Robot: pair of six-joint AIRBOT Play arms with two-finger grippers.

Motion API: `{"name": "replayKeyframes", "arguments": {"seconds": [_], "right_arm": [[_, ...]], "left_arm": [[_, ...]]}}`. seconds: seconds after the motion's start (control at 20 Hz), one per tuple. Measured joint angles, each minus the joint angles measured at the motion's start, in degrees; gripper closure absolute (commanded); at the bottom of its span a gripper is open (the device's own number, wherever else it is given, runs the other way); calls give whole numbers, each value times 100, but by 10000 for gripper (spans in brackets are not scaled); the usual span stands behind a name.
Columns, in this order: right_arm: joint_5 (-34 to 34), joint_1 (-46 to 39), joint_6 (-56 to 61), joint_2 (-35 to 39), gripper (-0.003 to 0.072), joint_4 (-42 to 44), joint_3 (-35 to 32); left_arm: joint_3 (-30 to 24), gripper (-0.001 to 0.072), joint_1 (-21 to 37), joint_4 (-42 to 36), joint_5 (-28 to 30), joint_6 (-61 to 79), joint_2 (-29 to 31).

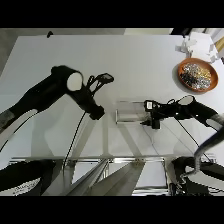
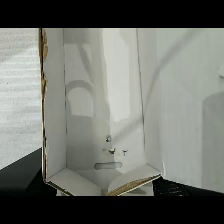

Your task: Fold the box and place the chain.

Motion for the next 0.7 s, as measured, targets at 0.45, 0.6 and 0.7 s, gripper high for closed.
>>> {"name": "replayKeyframes", "arguments": {"seconds": [0.45,0.6,0.7], "right_arm": [[-2,0,0,0,276,0,0],[-2,0,0,0,276,0,0],[-2,0,0,0,276,2,0]], "left_arm": [[-1779,10,850,-2588,2037,6848,-249],[-1858,10,896,-3259,2212,8253,-546],[-1878,9,911,-3626,2280,8824,-654]]}}
